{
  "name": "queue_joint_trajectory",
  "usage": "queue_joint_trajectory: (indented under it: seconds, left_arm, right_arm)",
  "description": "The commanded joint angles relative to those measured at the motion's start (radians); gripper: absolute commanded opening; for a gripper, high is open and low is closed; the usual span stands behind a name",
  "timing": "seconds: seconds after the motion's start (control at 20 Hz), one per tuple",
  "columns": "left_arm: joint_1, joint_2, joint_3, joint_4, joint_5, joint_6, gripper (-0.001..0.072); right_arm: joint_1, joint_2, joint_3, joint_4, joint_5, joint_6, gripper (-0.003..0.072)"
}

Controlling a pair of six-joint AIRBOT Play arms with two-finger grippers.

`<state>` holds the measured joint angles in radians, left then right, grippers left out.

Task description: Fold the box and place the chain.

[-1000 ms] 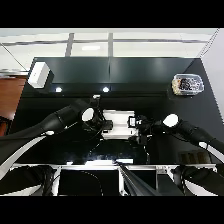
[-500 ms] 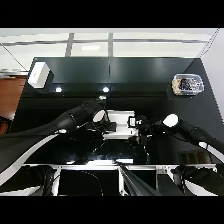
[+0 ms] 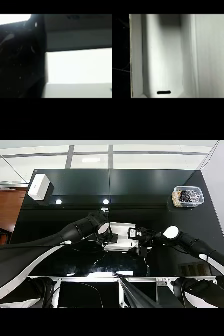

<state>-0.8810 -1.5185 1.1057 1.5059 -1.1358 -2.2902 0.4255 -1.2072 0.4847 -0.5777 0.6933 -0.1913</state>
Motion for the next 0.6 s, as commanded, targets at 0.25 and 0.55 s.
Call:
queue_joint_trajectory:
  seconds: [0.25,0.55]
  left_arm:
    - [-0.002,-0.001,0.019,-0.003,-0.013,0.008,0.0353]
    - [-0.002,-0.002,0.019,0.0,-0.027,-0.003,0.0059]
  right_arm:
    - [0.0,-0.001,0.0,-0.002,-0.001,-0.006,0.0432]
    - [0.0,-0.001,0.0,-0.002,-0.001,-0.006,0.0432]
